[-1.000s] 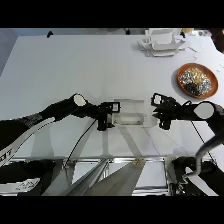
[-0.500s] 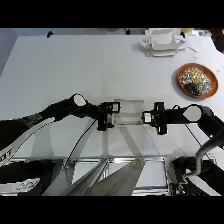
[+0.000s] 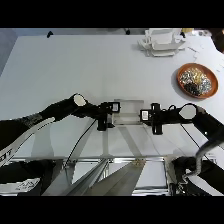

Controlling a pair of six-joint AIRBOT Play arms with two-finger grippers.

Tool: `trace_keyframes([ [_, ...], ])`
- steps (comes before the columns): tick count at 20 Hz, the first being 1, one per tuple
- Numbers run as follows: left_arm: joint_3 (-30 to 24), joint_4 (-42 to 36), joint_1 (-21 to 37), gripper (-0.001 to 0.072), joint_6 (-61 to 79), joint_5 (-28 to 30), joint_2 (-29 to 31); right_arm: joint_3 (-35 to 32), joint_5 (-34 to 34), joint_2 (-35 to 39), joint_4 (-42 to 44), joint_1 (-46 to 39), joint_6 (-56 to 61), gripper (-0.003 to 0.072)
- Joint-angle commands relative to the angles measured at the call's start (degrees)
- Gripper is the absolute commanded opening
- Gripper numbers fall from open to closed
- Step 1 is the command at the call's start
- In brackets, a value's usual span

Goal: Fold the box and place the chain.

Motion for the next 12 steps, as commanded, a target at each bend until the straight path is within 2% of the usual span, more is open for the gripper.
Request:
trace_keyframes([
  [1, 0.0, 0.0, 0.0, 0.0253, 0.0, 0.0, 0.0, 0.0, -0.8, -1.4, 7.0, 0.0, -3.5, 0.0108],
  [5, 0.0, 0.0, 0.0, 0.0253, 0.0, 0.0, 0.0, 0.0, -0.9, -4.2, 9.6, 0.1, -4.5, 0.0103],
  [8, 0.0, 0.0, 0.0, 0.0253, 0.0, 0.0, 0.0, 0.0, -1.1, -5.2, 13.8, 0.1, -4.7, 0.0137],
  [10, 0.0, 0.0, 0.0, 0.0253, 0.0, 0.0, 0.0, 0.0, -1.2, -5.2, 14.5, 0.1, -4.7, 0.0313],
  [11, 0.0, 0.0, 0.0, 0.0253, 0.0, 0.0, 0.0, -0.1, -1.2, -5.2, 14.4, 0.1, -4.7, 0.0350],
  [12, 0.0, 0.0, 0.0, 0.0253, 0.0, 0.0, 0.0, -0.1, -1.1, -5.2, 14.4, 0.1, -4.6, 0.0350],
])
